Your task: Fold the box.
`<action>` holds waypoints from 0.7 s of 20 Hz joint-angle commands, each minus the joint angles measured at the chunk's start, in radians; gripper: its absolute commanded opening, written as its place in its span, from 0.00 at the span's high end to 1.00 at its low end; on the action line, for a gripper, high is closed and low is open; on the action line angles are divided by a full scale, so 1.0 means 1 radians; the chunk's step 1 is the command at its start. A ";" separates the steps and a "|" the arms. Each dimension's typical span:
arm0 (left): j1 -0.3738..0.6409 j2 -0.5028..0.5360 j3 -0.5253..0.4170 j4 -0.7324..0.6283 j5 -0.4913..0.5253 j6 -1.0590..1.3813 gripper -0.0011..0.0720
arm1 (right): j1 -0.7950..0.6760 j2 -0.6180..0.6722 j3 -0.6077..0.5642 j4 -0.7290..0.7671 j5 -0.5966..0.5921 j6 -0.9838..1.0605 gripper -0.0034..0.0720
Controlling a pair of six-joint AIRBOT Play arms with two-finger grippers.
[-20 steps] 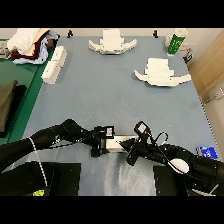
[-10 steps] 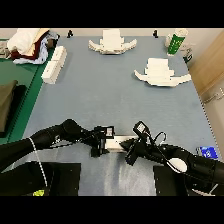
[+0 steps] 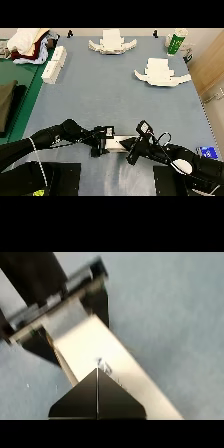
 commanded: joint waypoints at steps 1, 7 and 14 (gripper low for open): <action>0.000 0.001 0.000 0.001 0.001 0.002 0.28 | -0.003 0.035 0.018 -0.048 -0.042 -0.001 0.95; 0.000 0.001 0.000 0.001 0.001 0.002 0.28 | -0.174 -0.010 0.109 -0.078 0.192 0.000 0.95; 0.000 0.001 0.000 0.001 0.001 0.002 0.28 | -0.556 -0.273 0.493 -0.489 0.754 0.442 0.95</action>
